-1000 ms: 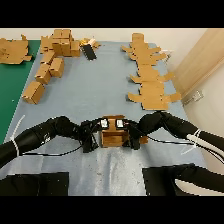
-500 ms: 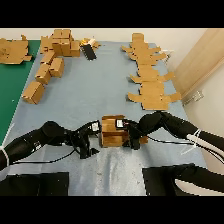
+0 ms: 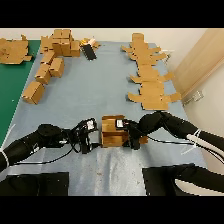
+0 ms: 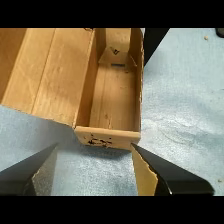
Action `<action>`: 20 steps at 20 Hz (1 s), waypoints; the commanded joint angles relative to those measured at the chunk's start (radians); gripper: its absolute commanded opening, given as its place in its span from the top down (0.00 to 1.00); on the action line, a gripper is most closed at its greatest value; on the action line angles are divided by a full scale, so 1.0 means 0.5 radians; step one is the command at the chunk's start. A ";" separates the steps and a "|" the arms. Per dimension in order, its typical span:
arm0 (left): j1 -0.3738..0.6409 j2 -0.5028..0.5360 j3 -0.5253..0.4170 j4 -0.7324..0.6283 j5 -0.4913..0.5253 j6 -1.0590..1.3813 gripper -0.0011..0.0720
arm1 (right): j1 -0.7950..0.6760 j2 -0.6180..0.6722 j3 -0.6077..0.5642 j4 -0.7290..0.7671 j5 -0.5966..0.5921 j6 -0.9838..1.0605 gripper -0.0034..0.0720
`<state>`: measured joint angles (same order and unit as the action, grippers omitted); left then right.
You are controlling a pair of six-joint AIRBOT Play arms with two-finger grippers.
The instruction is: Fold the box.
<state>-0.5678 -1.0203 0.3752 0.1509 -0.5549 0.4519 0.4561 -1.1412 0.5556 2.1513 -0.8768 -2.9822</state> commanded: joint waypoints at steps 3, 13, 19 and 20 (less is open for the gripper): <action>0.004 -0.007 -0.005 -0.031 -0.113 0.039 0.04 | 0.000 0.002 -0.001 -0.002 0.000 0.000 0.29; 0.004 -0.042 0.000 0.109 -0.175 0.038 0.04 | 0.000 0.002 -0.001 -0.002 0.000 0.000 0.29; 0.004 -0.155 0.056 0.102 -0.223 0.038 0.04 | 0.000 0.002 -0.001 -0.002 0.000 0.000 0.29; 0.004 -0.154 0.070 0.102 -0.223 0.038 0.04 | 0.000 0.002 -0.001 -0.002 0.000 0.000 0.29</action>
<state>-0.5667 -1.0843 0.3943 0.2012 -0.6548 0.4709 0.4561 -1.1412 0.5556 2.1502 -0.8768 -2.9822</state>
